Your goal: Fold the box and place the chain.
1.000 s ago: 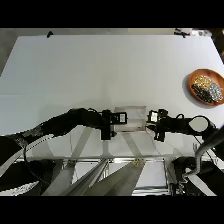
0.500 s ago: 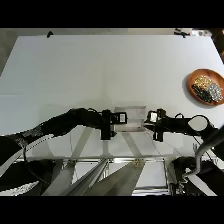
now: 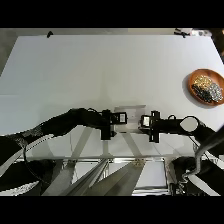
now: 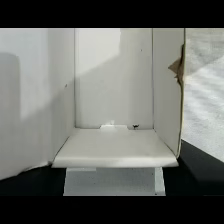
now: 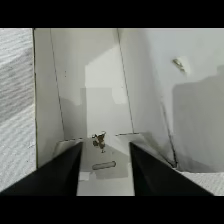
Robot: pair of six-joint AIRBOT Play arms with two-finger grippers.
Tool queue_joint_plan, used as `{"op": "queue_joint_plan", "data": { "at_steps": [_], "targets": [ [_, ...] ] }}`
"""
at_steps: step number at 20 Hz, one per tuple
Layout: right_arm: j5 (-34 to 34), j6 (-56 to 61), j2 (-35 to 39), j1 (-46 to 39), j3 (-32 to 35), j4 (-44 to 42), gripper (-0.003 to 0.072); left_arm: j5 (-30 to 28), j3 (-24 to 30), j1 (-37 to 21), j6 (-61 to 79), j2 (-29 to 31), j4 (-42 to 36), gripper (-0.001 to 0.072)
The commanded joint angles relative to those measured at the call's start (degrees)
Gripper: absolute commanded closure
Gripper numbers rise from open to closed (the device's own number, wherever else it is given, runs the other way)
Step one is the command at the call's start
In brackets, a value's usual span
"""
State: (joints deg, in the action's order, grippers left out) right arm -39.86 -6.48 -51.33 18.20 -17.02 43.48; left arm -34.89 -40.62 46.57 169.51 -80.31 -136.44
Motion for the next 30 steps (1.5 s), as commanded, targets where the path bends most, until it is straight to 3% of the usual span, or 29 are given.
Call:
{"op": "queue_joint_plan", "data": {
  "at_steps": [1, 5, 6, 7, 8, 13, 15, 17, 20, 21, 22, 23, 30],
  "targets": [
    [2.16, -0.02, -0.24, 0.28, 0.02, 0.24, 0.028, 0.0, -0.02, -0.02, 0.0, 0.04, 0.02, 0.0433],
    [2.12, 0.02, -0.22, 0.28, 0.02, 0.22, 0.0276, 0.0, -0.02, -0.04, 0.02, 0.04, 0.02, 0.0433],
    [1.9, 0.13, -0.11, 0.28, 0.0, 0.2, 0.0306, 0.0, -0.02, -0.04, 0.0, 0.04, 0.02, 0.0433],
    [1.62, 0.7, 0.55, 0.28, -0.02, 0.22, 0.0455, 0.0, -0.02, -0.04, 0.02, 0.04, 0.02, 0.0433],
    [1.25, 1.73, 1.99, 0.28, -0.02, 0.24, 0.0666, 0.0, -0.02, -0.04, 0.02, 0.04, 0.02, 0.0433],
    [-1.84, 14.58, 16.0, 0.24, -0.02, 4.66, 0.068, 0.0, -0.02, -0.04, 0.02, 0.04, 0.02, 0.0433],
    [-5.2, 26.67, 23.89, 0.24, -0.44, 8.59, 0.0681, 0.0, -0.02, -0.04, 0.0, 0.04, 0.02, 0.0433],
    [-5.57, 48.15, 31.91, 0.24, -1.44, 17.0, 0.0681, 0.0, -0.02, -0.02, 0.0, 0.04, 0.02, 0.0433],
    [-7.5, 97.0, 42.51, 0.24, -2.45, 45.11, 0.0681, 0.0, -0.02, -0.04, 0.0, 0.04, 0.02, 0.0433],
    [-11.5, 109.96, 44.26, 0.24, -2.45, 53.48, 0.0681, 0.0, -0.02, -0.04, 0.02, 0.04, 0.02, 0.0433],
    [-17.09, 115.51, 44.61, 0.24, -2.45, 58.12, 0.0684, 0.0, -0.02, -0.02, 0.0, 0.04, 0.02, 0.0433],
    [-20.48, 116.3, 44.04, 0.24, -2.49, 59.65, 0.0686, 0.0, -0.02, -0.04, 0.02, 0.04, 0.02, 0.0433],
    [-19.91, 117.24, 31.5, 0.22, -5.66, 58.58, 0.0688, -0.02, -0.02, -0.02, 0.02, 0.04, 0.44, 0.0433]
  ]
}}
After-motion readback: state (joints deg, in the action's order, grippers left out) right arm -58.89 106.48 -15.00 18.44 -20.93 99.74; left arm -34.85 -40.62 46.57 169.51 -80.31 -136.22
